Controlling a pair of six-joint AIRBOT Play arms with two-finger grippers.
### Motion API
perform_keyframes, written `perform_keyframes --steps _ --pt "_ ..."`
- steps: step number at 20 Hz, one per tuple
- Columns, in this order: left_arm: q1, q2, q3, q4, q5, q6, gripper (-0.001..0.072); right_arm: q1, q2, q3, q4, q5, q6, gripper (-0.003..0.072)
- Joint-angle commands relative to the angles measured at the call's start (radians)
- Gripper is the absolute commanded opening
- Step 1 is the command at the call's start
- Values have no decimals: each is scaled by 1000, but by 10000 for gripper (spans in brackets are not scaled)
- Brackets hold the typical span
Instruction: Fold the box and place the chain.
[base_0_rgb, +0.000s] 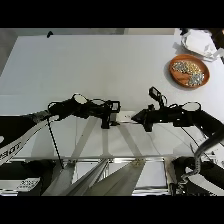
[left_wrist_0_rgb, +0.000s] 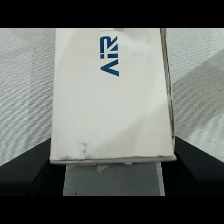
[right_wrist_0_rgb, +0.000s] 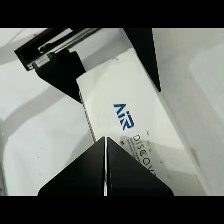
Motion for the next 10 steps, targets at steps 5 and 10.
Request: perform_keyframes --steps 5,10 --pt "0 0 1 0 0 0 66 -1 -1 -34 -21 -22 -18 15" --pt "0 0 1 0 0 0 66 -1 -1 -48 -22 -74 -18 15"
